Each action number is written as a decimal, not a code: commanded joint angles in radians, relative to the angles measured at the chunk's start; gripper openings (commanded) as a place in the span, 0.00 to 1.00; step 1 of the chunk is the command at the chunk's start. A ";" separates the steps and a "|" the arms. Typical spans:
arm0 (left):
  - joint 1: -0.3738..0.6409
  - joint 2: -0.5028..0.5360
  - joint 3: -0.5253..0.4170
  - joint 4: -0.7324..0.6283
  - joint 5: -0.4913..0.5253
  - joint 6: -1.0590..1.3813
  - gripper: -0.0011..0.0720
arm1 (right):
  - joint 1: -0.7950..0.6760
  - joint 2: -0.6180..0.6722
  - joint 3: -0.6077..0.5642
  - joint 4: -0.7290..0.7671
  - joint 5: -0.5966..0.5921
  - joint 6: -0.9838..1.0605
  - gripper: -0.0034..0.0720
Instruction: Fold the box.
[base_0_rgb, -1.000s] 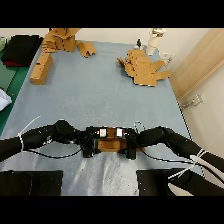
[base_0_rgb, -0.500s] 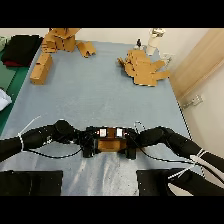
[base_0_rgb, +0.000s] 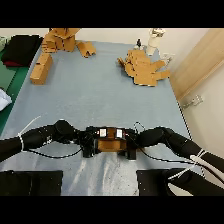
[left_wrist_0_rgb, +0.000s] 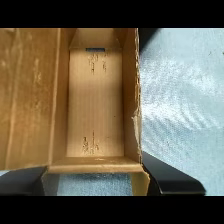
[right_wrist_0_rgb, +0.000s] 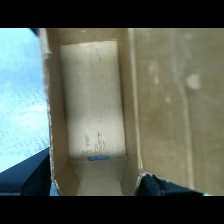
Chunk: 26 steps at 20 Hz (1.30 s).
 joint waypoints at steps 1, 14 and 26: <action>0.001 0.000 0.000 0.000 -0.002 -0.001 0.73 | -0.002 0.045 0.004 -0.010 -0.022 0.005 1.00; 0.001 0.000 0.001 0.000 -0.002 -0.001 0.73 | -0.014 0.408 0.007 -0.138 -0.210 0.761 0.99; 0.001 0.000 0.000 0.000 -0.002 -0.001 0.73 | -0.010 0.565 0.006 -0.024 -0.180 1.772 0.99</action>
